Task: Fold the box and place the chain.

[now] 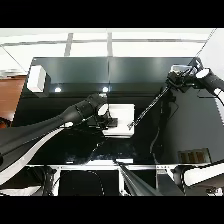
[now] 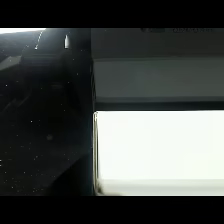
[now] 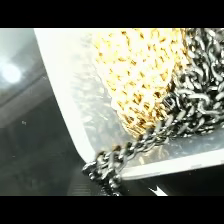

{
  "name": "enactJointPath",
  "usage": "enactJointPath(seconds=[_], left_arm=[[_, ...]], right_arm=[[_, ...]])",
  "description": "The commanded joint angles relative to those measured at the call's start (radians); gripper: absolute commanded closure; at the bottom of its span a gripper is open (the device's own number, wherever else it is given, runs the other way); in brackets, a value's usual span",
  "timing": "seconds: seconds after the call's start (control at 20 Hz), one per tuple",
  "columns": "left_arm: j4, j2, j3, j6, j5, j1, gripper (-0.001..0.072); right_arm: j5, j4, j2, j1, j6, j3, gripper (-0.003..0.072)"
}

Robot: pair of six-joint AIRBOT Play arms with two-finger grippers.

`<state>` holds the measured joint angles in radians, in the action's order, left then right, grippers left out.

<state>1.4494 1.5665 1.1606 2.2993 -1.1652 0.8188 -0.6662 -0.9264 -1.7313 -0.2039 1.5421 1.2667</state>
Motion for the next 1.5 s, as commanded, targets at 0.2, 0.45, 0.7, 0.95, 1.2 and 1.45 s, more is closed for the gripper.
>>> enactJointPath(seconds=[0.2, 0.45, 0.7, 0.95, 1.2, 1.45], left_arm=[[0.000, 0.000, 0.000, 0.000, -0.018, 0.000, 0.0677], [0.000, 0.000, 0.000, 0.000, -0.016, 0.000, 0.0677], [0.000, 0.000, 0.000, 0.000, -0.014, 0.000, 0.0677], [0.000, 0.000, 0.000, 0.000, -0.014, 0.000, 0.0677], [0.000, 0.000, 0.000, 0.000, -0.015, 0.000, 0.0677], [0.000, 0.000, 0.000, 0.000, -0.017, 0.000, 0.0676]], right_arm=[[-0.206, -0.008, 0.050, 0.000, -0.142, 0.023, 0.0666], [-0.419, -0.089, 0.355, 0.000, -0.262, 0.002, 0.0666], [-0.682, -0.006, 0.670, 0.000, -0.312, 0.001, 0.0666], [-0.752, 0.209, 0.819, 0.000, -0.333, 0.002, 0.0666], [-0.796, 0.477, 0.844, 0.019, -0.401, 0.001, 0.0665], [-0.787, 0.483, 0.844, 0.198, -0.409, -0.053, 0.0665]])
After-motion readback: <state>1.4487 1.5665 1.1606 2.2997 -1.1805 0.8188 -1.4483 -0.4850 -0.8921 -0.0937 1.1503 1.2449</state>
